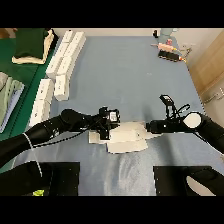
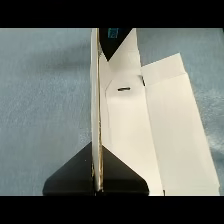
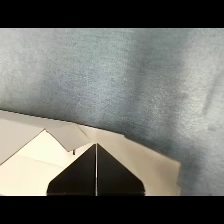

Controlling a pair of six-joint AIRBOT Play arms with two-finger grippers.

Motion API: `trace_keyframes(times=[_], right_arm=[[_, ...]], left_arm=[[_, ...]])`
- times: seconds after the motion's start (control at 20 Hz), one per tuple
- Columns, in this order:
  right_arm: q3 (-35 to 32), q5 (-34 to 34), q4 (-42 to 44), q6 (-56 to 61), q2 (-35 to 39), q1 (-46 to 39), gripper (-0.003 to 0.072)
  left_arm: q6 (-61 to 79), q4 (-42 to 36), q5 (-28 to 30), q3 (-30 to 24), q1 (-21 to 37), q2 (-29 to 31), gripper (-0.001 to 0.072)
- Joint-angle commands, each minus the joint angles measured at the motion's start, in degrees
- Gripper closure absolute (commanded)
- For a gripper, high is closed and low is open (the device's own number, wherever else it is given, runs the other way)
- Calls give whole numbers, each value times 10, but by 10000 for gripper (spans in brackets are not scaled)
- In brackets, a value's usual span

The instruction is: Fold the box.

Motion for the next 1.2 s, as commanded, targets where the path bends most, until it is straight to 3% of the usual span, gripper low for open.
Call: trace_keyframes(times=[0.0, 0.2, 0.5, 1.15], right_arm=[[1, -1, 0, 0, 1, 0, 683], [1, -8, 0, 0, 23, 0, 684], [1, -16, 0, 1, 53, 0, 683], [1, -15, 0, 0, 53, 0, 683]], left_arm=[[2, -1, 17, -11, -4, 0, 700], [-3, -1, 9, -19, -4, 0, 698], [-18, -1, -64, -20, -4, 0, 695], [-33, -1, -58, -19, -2, 0, 694]])
